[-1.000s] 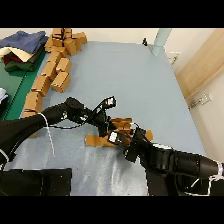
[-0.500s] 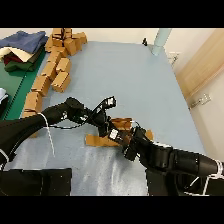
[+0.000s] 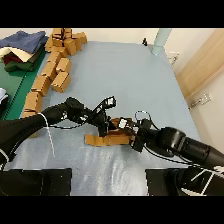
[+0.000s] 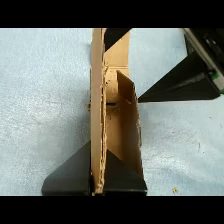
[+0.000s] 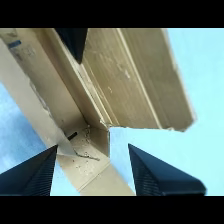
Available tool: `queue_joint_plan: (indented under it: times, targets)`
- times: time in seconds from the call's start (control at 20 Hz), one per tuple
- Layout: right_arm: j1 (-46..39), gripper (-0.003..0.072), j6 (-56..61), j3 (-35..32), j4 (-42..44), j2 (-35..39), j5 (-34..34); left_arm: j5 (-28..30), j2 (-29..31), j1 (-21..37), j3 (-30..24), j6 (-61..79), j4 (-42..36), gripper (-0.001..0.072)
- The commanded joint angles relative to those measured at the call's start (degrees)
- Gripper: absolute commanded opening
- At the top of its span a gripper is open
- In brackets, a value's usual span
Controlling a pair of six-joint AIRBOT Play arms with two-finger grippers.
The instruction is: Fold the box.
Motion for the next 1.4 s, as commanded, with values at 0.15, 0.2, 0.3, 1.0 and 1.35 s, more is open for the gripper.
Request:
queue_joint_plan:
  times: [0.15, 0.2, 0.3, 1.0, 1.35]
  targets:
    - [-18.47, 0.072, -49.13, 0.04, 37.4, -0.39, 4.09, -0.04, 0.0, 0.0, -0.02, 0.0, 0.0, 0.0014]
    - [-20.52, 0.072, -53.7, 0.04, 41.07, -0.7, 3.48, -0.02, 0.0, 0.0, -0.02, 0.0, 0.0, 0.0014]
    - [-23.37, 0.072, -60.85, 0.04, 46.4, -1.55, 2.36, -0.02, 0.0, 0.0, -0.02, 0.0, 0.0, 0.0014]
    - [-25.07, 0.0717, -65.37, 0.15, 49.75, -12.55, 0.09, -0.02, 0.0, 0.0, -0.02, 0.0, 0.0, 0.0014]
    - [-25.03, 0.0714, -65.05, 0.15, 46.12, -11.34, -1.79, -0.02, 0.0, 0.0, -0.02, 0.0, 0.0, 0.0014]
